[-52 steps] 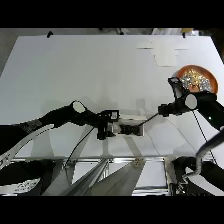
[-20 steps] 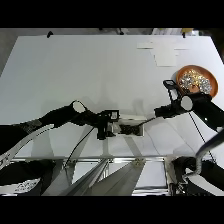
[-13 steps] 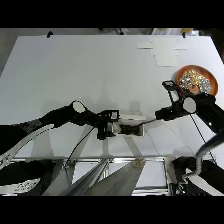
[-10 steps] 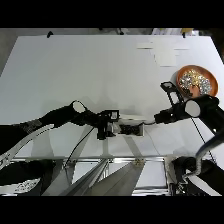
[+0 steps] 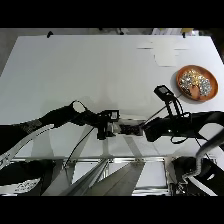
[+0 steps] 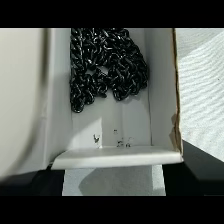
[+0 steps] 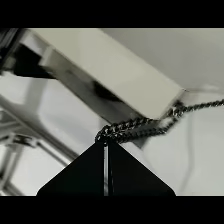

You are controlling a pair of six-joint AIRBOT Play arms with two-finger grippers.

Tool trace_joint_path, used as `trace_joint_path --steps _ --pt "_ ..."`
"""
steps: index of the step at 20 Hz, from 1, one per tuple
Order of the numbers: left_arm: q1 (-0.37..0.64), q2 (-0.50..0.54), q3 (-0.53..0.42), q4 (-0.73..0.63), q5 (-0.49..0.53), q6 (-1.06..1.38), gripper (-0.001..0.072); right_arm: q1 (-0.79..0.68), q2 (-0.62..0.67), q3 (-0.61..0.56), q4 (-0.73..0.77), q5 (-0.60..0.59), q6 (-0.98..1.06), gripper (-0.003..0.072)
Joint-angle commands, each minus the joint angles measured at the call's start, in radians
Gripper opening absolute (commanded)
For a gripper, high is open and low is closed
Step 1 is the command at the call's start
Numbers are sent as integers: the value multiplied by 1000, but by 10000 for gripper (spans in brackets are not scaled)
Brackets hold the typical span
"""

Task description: Fold the box and place the chain.

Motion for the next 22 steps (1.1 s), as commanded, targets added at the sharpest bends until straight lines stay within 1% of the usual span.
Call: trace_joint_path --steps 1,4,6,11,13,15,17,19,21,22 --pt "1 1 0 0 0 0 169 94 15 1 72 -135 0 20" --pt "1 1 0 0 0 0 169 142 -3 1 76 -241 1 20" --pt "1 1 0 0 0 0 169 158 -36 1 76 -265 4 20" --pt "1 1 0 0 0 0 169 159 -153 1 49 -267 4 24" --pt "1 1 0 0 0 0 169 159 -195 1 48 -268 4 86" --pt "1 1 0 0 0 0 169 159 -222 1 47 -284 4 107" --pt "1 1 0 0 0 0 169 159 -222 2 63 -294 0 133" --pt "1 1 0 0 0 0 169 154 -214 11 69 -290 -22 132" --pt "1 1 0 0 0 0 169 106 -203 61 66 -267 -28 131" --pt "1 1 0 0 0 0 169 70 -198 93 52 -254 -37 99"
